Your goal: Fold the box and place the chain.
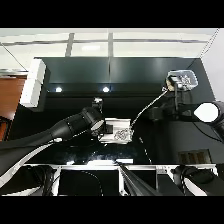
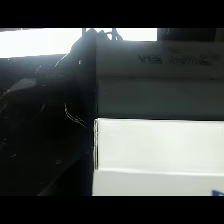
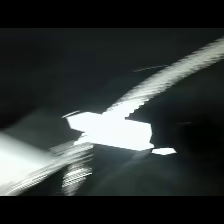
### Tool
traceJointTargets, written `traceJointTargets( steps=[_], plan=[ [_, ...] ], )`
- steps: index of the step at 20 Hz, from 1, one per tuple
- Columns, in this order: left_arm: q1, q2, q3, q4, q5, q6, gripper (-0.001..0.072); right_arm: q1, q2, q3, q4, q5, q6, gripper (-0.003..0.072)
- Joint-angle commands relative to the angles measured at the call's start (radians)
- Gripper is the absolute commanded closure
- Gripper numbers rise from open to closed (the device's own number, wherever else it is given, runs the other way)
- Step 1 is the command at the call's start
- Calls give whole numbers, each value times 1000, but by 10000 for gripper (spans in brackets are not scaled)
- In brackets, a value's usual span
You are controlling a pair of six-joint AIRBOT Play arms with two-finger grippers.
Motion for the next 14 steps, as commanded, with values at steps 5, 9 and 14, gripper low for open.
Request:
traceJointTargets(
  steps=[5,9,14],
  plan=[
    [1,0,0,0,0,0,681,-100,-231,7,-333,-332,173,-34],
    [1,0,0,0,-1,0,681,-79,-443,158,-341,-313,183,-34],
    [1,0,0,0,0,0,682,2,-589,270,-621,-185,584,-34]
  ],
)
